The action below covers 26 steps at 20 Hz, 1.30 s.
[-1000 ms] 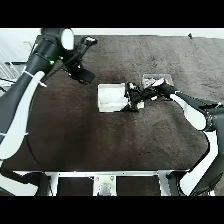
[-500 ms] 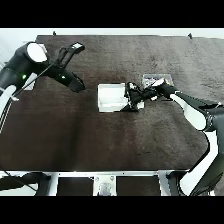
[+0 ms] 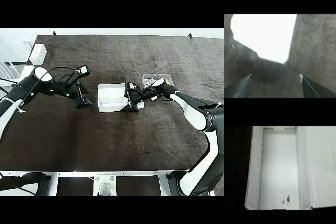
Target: Fold the box and place the chain.
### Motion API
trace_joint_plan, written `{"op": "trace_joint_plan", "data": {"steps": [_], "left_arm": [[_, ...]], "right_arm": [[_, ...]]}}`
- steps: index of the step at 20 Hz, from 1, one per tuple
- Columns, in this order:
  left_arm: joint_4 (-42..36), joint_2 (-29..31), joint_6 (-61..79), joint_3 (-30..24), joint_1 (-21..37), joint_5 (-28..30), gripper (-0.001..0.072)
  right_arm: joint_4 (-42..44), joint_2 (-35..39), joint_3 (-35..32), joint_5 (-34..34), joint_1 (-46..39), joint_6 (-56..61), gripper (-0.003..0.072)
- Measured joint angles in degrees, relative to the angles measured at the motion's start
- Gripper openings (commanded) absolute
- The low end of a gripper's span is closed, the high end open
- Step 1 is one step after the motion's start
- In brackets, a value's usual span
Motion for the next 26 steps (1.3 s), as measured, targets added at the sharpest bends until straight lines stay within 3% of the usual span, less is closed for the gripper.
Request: {"op": "trace_joint_plan", "data": {"steps": [4, 15, 26], "left_arm": [[-4.11, -1.29, 7.78, -2.73, 0.20, 3.96, 0.0705], [-7.65, -5.31, 22.23, -3.06, 2.75, -0.11, 0.0713], [-10.38, -15.23, 27.12, 4.85, 3.08, -1.86, 0.0713]], "right_arm": [[0.00, -0.02, 0.00, 0.00, 0.00, 0.00, 0.0567], [0.00, -0.02, 0.00, 0.00, 0.00, 0.00, 0.0567], [0.00, 0.00, 0.00, 0.02, 0.00, 0.00, 0.0568]]}}
